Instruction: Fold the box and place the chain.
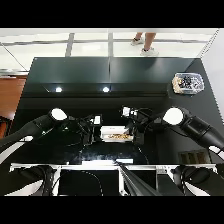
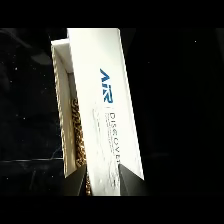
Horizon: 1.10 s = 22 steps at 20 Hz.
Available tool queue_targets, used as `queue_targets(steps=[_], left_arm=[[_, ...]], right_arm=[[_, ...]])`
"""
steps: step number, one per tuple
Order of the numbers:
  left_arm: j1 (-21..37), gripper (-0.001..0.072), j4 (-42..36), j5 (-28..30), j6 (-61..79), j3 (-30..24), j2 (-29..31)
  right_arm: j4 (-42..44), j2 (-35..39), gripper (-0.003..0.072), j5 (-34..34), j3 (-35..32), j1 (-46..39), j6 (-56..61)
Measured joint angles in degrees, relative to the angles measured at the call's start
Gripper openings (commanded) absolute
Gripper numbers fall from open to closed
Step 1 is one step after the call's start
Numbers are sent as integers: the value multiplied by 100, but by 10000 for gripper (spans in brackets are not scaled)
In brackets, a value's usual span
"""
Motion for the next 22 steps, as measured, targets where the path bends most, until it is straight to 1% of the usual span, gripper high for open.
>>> queue_targets(steps=[9, 10, 11, 15, 17, 22], left_arm=[[0, 498, 0, -2, 13, 0, 0], [0, 498, 2, -2, 11, 0, 0], [0, 498, 0, -2, 11, 0, 0], [0, 498, 2, -2, 15, 0, 0], [0, 498, 0, -2, 15, 0, 0], [0, 498, 2, -2, 13, 0, 0]], right_arm=[[-4, 0, 225, -44, -155, 90, 37], [-9, 0, 311, -48, -166, 92, 37], [-17, 0, 330, -42, -177, 98, 44], [-48, -4, 330, -39, -184, 101, 57], [-39, -4, 387, -33, -184, 101, 57], [15, -20, 386, -2, -188, 101, 57]])
